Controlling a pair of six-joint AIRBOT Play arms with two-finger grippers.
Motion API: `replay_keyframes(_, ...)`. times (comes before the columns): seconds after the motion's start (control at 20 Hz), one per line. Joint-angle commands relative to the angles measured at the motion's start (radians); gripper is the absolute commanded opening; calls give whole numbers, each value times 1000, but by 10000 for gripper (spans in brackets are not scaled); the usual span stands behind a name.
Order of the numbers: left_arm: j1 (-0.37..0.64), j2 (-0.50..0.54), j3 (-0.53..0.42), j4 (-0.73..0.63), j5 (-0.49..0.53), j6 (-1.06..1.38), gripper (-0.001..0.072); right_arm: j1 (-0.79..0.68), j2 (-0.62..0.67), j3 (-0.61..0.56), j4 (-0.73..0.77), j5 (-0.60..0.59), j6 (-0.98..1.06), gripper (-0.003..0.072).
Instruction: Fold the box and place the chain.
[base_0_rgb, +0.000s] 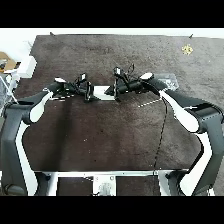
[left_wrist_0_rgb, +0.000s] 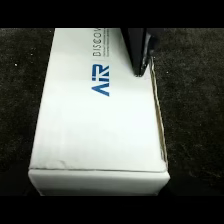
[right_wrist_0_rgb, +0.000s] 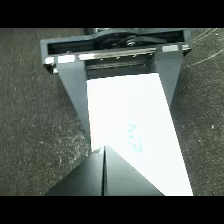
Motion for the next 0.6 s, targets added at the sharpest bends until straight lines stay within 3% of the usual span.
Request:
replay_keyframes(0.0,0,0,0,0,0,-2,395,0,-6,-2,-69,-14,0,0)
replay_keyframes(0.15,0,0,0,0,0,-2,395,-1,30,-2,-32,-13,1,0)
replay_keyframes(0.35,0,0,0,0,0,-2,395,-14,174,-2,103,-14,13,-1)
replay_keyframes(0.55,0,0,0,0,0,-2,395,-55,371,-31,93,-99,241,-2)
